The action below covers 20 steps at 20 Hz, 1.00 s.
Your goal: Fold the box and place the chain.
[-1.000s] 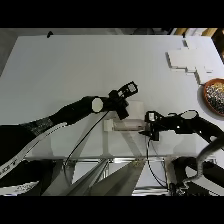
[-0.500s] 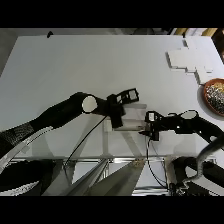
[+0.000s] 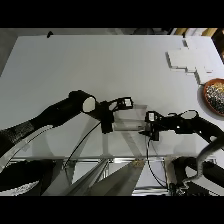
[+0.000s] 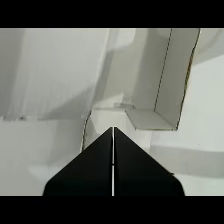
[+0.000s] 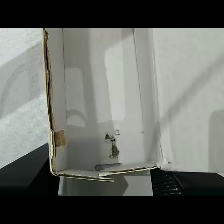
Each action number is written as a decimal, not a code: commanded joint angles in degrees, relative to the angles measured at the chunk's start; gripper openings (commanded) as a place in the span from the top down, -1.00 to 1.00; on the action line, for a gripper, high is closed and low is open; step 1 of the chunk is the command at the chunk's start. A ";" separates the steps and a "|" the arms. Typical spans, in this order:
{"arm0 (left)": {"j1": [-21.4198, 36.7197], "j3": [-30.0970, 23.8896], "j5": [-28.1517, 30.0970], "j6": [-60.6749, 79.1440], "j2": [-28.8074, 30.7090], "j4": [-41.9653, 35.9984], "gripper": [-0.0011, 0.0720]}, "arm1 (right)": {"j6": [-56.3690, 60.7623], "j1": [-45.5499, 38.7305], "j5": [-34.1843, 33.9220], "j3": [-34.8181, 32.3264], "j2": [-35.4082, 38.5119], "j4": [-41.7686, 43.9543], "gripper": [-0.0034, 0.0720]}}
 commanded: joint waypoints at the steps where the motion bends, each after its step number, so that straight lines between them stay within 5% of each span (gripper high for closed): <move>1: 2.10 -1.14 -2.12 -0.92 1.79 1.55 0.95 | 0.02 -0.02 0.02 0.04 0.04 0.02 -0.17; 6: 3.50 -6.86 -0.90 12.98 2.91 -0.68 0.93 | 0.02 -0.02 0.02 0.04 0.04 0.02 -0.17; 8: 3.56 -8.33 0.98 19.96 2.89 -3.13 0.52 | 0.02 -0.02 0.02 0.04 0.04 0.02 -0.17; 11: 3.85 -8.46 4.66 25.51 2.80 -5.46 0.33 | 0.02 -0.02 0.02 0.04 0.04 0.02 -0.17; 20: 3.28 -8.46 8.41 28.81 0.22 -7.93 0.34 | 0.02 -0.02 0.02 0.04 0.04 0.02 -0.17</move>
